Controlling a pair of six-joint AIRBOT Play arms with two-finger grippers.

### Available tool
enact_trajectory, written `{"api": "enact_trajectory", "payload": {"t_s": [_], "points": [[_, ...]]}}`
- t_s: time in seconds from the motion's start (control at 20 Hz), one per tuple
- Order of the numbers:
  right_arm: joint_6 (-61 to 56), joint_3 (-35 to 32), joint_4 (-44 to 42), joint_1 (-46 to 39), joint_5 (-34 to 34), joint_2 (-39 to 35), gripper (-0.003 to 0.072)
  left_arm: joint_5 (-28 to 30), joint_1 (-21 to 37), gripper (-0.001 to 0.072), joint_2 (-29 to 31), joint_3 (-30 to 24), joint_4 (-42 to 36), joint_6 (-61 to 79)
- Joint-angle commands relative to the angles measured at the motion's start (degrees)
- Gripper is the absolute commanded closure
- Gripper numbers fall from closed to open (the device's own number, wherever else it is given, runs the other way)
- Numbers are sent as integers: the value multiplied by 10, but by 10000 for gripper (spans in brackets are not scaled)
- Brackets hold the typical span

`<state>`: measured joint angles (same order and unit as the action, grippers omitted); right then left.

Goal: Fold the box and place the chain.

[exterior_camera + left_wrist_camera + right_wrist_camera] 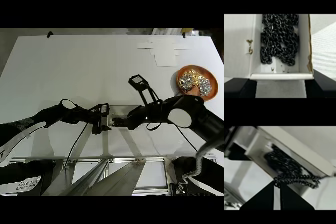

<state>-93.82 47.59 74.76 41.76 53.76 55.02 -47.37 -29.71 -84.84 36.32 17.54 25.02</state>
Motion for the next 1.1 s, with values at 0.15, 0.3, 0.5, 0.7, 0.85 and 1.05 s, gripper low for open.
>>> {"api": "enact_trajectory", "payload": {"t_s": [0.15, 0.3, 0.5, 0.7, 0.85, 1.05], "points": [[-20, 1, -22, 78, -117, -2, 672, 0, 0, 488, 0, 0, 0, 0], [-23, 1, -21, 83, -133, 0, 672, 0, 0, 488, 0, 0, 0, 0], [-23, 1, -10, 82, -136, 36, 672, 0, 0, 488, 0, 0, 0, 0], [-24, 1, -1, 82, -127, 83, 671, 0, 0, 488, 0, 0, 0, 0], [-23, 1, 3, 82, -117, 82, 452, 0, 0, 488, 0, 0, 0, 0], [-21, 6, 5, 41, -90, 42, 456, 0, 0, 488, 0, 0, 0, 0]]}}
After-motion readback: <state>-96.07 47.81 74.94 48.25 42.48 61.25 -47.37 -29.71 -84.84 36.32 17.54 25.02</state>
